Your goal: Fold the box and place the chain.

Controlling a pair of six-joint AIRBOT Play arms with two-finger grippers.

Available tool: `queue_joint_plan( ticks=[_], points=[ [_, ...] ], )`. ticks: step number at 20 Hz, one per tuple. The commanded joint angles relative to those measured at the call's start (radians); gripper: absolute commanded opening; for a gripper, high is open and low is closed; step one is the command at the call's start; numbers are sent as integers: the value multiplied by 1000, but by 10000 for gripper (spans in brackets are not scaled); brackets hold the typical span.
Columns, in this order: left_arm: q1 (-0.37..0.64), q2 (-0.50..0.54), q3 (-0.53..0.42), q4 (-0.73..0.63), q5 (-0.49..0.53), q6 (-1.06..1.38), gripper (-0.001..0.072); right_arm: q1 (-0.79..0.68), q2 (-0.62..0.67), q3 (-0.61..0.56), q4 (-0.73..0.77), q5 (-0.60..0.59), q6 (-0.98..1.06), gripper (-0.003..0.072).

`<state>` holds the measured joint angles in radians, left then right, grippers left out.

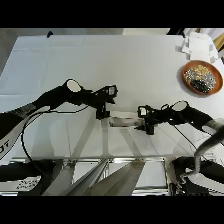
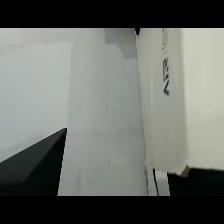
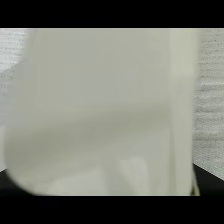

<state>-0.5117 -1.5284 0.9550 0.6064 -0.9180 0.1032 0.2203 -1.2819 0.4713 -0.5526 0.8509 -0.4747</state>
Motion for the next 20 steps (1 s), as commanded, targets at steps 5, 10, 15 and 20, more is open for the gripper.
queue_joint_plan(
  ticks=[5,10,15,20],
  points=[
    [2,45,0,208,2,-163,648,0,0,0,0,-1,-2,359],
    [2,170,0,298,-38,-205,433,0,0,0,0,-1,-2,359],
    [-2,284,0,303,-148,-205,26,0,0,0,0,-1,-2,359],
    [-77,294,-35,200,-278,-202,7,0,0,0,0,-1,-2,359]
  ],
)
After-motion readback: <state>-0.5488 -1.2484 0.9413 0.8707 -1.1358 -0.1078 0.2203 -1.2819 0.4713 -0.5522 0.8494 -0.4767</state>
